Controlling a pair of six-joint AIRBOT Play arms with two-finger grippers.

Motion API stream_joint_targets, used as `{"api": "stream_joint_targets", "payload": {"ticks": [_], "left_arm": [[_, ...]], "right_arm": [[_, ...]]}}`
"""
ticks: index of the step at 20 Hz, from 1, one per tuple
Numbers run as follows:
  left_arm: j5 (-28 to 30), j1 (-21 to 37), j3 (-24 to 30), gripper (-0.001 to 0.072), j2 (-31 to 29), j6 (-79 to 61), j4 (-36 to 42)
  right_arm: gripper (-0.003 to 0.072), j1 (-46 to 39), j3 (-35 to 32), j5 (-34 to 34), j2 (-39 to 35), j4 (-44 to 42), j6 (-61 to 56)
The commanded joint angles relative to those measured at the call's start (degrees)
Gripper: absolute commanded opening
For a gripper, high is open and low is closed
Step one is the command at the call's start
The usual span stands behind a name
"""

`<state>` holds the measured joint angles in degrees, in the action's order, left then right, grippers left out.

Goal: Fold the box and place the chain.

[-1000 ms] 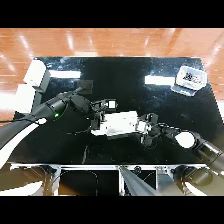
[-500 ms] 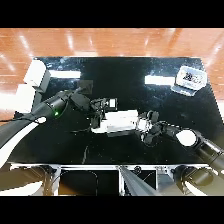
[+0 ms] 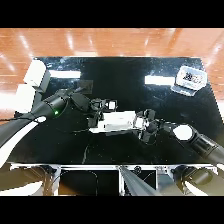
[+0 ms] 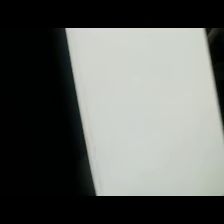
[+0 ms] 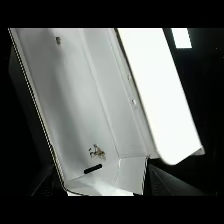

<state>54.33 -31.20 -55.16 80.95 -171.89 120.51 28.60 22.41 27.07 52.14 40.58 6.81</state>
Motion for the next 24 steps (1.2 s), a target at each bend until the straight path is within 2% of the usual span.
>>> {"api": "stream_joint_targets", "payload": {"ticks": [1,5,11,17,22,23,24], "left_arm": [[0.28,0.07,-0.02,0.0019,0.02,-0.04,-1.42],[0.35,0.09,-0.02,0.0019,0.02,0.02,-1.57],[1.75,0.07,-0.02,0.0019,0.02,0.15,-1.55],[2.56,0.07,-0.02,0.0019,0.02,0.24,-1.57],[2.43,0.07,-0.02,0.0019,0.02,0.22,-1.55],[2.49,0.07,-0.02,0.0019,0.02,0.22,-1.57],[2.51,0.07,-0.02,0.0019,0.02,0.22,-1.55]], "right_arm": [[0.0716,-0.04,1.4,0.66,1.99,-2.78,0.74],[0.0715,-0.92,1.68,2.93,3.65,-3.21,3.04],[0.0716,-11.19,5.33,11.37,4.09,-6.08,8.37],[0.0715,-10.14,7.1,17.09,8.55,-6.1,10.1],[0.0711,-10.16,7.1,17.57,9.64,-7.85,12.11],[0.0653,-10.16,7.1,17.7,10.43,-9.11,12.76],[0.0654,-10.16,7.26,17.73,11.15,-9.73,13.27]]}}
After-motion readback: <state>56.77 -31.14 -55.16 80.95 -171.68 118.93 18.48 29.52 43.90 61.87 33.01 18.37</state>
